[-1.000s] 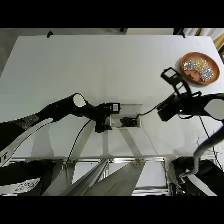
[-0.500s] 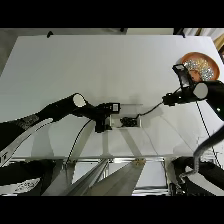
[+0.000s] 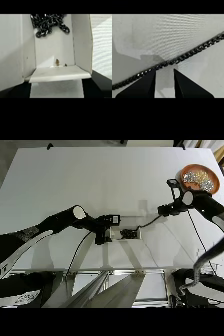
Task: Fold the box and place the chain.
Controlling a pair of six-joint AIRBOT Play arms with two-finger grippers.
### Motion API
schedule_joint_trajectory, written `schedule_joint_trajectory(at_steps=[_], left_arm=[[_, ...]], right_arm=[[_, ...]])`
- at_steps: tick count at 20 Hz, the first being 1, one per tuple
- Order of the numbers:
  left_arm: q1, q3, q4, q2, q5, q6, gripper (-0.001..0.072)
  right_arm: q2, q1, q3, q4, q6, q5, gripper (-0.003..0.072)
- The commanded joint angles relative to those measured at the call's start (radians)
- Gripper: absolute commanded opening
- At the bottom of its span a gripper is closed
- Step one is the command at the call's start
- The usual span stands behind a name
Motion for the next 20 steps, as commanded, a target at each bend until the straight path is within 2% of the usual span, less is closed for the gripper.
schedule_joint_trajectory(at_steps=[1, 4, 6, 8, 13, 20], left_arm=[[0.000, 0.001, 0.000, 0.001, 0.000, 0.000, 0.0010], [0.000, 0.001, 0.000, 0.001, 0.000, 0.000, 0.0010], [0.000, 0.000, 0.000, 0.001, 0.000, 0.000, 0.0010], [0.000, 0.001, 0.000, 0.001, 0.000, 0.000, 0.0010], [0.000, 0.001, 0.000, 0.001, 0.000, 0.000, 0.0010], [0.000, 0.000, 0.000, 0.001, 0.000, 0.000, 0.0010]], right_arm=[[-0.044, 0.000, 0.003, 0.001, 0.021, -0.011, 0.0226], [-0.045, -0.001, 0.003, 0.000, 0.020, -0.025, 0.0209], [-0.045, 0.000, 0.003, 0.001, 0.020, -0.032, 0.0147], [-0.045, 0.000, 0.003, 0.001, 0.019, -0.018, 0.0017], [0.006, 0.000, 0.003, 0.001, -0.031, 0.028, 0.0016], [0.314, 0.002, 0.003, 0.055, -0.139, 0.199, 0.0016]])
